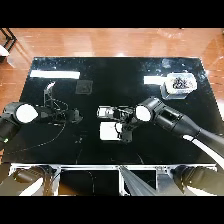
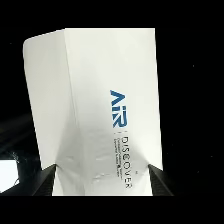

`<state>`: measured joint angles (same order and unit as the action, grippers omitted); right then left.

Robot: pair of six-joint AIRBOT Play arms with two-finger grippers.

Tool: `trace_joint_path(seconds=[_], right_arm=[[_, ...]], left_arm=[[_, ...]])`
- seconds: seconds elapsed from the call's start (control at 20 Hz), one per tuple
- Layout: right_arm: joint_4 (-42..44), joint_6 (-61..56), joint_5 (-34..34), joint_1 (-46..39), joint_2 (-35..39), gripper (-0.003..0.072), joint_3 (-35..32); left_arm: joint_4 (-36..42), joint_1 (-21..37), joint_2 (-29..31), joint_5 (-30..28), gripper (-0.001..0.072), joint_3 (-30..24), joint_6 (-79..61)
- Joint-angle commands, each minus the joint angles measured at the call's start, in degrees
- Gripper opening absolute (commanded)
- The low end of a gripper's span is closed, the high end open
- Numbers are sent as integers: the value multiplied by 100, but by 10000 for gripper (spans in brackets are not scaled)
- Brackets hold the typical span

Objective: Fold the box and place the chain.

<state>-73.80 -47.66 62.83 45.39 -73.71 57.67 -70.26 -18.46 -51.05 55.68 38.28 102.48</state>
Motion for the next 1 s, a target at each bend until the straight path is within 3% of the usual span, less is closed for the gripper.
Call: trace_joint_path(seconds=[0.0, 0.05, 0.4, 0.6, 0.65, 0.7, 0.75, 0.95], right_arm=[[-37, -55, 17, 15, -2, 401, -2], [-37, -52, 37, 15, -2, 239, -2], [-44, -385, 46, 2, 15, 226, 57], [-367, -605, 424, -4, 315, 229, 402], [-431, -715, 516, -4, 426, 310, 498], [-433, -866, 566, -4, 551, 477, 584], [-431, -938, 575, -2, 667, 712, 625], [-369, -935, 804, -2, 662, 697, 577]], left_arm=[[-4, 7, -4, 0, 630, 0, -2], [-4, 7, -4, 0, 630, 0, -2], [-4, 7, -4, 0, 630, 0, -2], [-35, 7, -4, 2, 630, 0, -2], [-63, 7, -4, 2, 630, 0, -2], [-83, 7, -4, 2, 630, 0, -2], [-85, 7, -4, 2, 630, 0, -2], [-85, 7, -4, 2, 630, 0, -2]])
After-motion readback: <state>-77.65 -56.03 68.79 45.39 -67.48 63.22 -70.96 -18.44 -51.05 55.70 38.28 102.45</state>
